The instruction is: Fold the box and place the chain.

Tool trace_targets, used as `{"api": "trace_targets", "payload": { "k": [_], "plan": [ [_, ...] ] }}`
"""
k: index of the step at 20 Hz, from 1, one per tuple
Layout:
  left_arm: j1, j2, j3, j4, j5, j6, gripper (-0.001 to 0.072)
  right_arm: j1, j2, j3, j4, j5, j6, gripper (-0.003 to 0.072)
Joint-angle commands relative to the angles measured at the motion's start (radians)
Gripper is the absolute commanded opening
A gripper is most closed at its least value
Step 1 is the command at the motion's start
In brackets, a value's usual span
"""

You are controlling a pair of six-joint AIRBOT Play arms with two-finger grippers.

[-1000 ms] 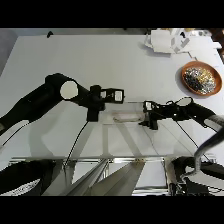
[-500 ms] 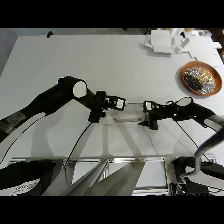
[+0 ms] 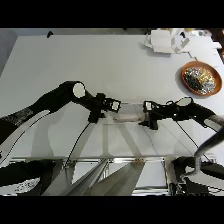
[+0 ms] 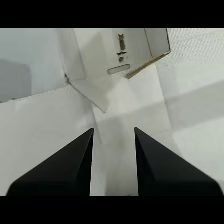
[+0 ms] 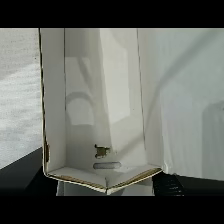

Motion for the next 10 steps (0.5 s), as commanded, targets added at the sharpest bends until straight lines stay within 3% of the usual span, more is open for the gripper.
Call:
{"api": "trace_targets", "payload": {
  "k": [1,10],
  "plan": [
    [-0.013,-0.005,-0.025,-0.060,0.054,0.018,0.0274,0.000,0.000,0.000,0.000,0.000,0.000,0.0408],
    [-0.062,-0.008,-0.025,-0.134,0.079,0.017,0.0272,0.000,0.000,0.000,0.000,0.000,0.000,0.0408]
  ]
}}
